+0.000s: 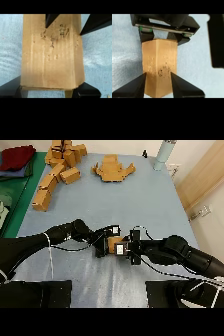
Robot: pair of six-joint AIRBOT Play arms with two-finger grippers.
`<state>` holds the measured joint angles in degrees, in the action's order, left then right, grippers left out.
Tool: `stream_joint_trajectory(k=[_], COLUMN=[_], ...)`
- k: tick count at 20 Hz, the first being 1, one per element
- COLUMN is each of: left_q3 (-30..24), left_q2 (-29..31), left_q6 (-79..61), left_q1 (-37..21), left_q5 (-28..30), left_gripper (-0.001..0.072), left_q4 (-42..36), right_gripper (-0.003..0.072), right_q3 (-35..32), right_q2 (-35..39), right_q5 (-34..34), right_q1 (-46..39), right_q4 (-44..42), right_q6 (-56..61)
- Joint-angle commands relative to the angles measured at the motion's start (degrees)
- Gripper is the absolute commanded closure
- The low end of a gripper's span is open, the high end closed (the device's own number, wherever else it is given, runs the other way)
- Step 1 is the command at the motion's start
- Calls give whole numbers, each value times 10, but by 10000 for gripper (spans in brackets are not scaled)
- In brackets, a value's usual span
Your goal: Fold the box.
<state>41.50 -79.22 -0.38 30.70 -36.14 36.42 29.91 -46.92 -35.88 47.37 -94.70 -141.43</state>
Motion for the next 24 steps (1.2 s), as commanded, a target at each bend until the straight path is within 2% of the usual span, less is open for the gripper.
stream_joint_trajectory(k=[1, 6, 7, 8, 23, 24], left_q3=[0, 0, 0, 0, 0, 0], left_q2=[0, 0, 0, 0, 0, 0], left_q6=[0, 0, 0, 0, 0, 0], left_q1=[0, 0, 0, 0, 0, 0], left_q5=[0, 0, 0, 0, 0, 0], left_gripper=[288, 288, 288, 288, 288, 288], left_q4=[0, 0, 0, 0, 0, 0], right_gripper=[213, 217, 266, 352, 358, 381], right_q3=[0, 0, 0, 1, 6, 6], right_q2=[-13, -13, -13, -12, 10, 10], right_q5=[10, 13, 18, 23, 9, 9], right_q1=[0, 0, 0, 0, 2, 2], right_q4=[5, 25, 39, 48, 43, 43], right_q6=[0, 0, 0, 0, 0, 0])
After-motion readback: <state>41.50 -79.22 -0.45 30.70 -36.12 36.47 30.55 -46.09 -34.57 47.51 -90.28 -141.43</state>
